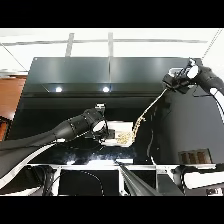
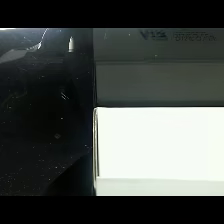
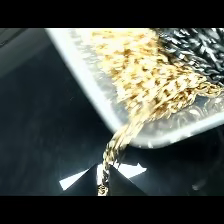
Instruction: Fold the box and place the chain.
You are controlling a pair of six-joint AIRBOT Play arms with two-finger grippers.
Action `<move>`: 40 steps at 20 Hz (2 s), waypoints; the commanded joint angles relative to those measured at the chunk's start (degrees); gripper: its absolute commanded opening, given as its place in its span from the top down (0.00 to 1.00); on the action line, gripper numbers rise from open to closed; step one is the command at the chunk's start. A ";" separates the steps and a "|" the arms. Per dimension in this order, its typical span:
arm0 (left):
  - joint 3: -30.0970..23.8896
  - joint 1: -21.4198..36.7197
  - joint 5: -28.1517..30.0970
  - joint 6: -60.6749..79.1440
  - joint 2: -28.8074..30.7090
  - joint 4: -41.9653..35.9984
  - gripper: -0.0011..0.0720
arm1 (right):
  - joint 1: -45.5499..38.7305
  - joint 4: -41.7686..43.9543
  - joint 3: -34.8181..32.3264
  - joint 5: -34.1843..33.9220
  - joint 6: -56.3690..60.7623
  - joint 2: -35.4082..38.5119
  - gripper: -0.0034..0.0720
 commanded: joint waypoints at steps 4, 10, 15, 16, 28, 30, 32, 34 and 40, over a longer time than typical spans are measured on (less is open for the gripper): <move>-0.02 0.04 0.00 0.02 0.00 0.00 0.94 | 0.44 1.05 0.11 15.43 -19.85 18.49 0.90; -0.02 0.04 0.00 0.00 0.00 0.02 0.94 | 0.44 6.40 -0.46 28.65 -26.01 40.57 0.90; -0.02 0.04 0.00 0.02 0.00 0.02 0.94 | 0.46 20.00 -5.79 35.39 -29.03 50.80 0.90; -0.02 0.04 0.00 0.02 0.00 0.02 0.94 | 0.46 23.63 -7.08 36.96 -29.77 51.47 0.90; -0.02 0.04 0.02 0.00 0.00 0.02 0.94 | 26.34 36.26 -26.53 19.39 -33.27 51.21 0.90; -0.02 0.04 0.00 0.02 0.00 0.02 0.94 | 29.11 36.28 -26.53 16.22 -34.51 50.62 0.90; -0.02 0.04 0.00 0.02 0.00 0.02 0.94 | 30.80 36.50 -26.53 15.47 -34.56 49.33 0.90; -0.02 0.04 0.02 0.02 0.00 0.02 0.94 | 31.65 37.73 -26.53 15.43 -35.47 47.67 0.90; -0.02 0.04 0.00 0.00 0.00 0.02 0.94 | 29.86 41.07 -25.59 13.90 -37.97 46.25 0.90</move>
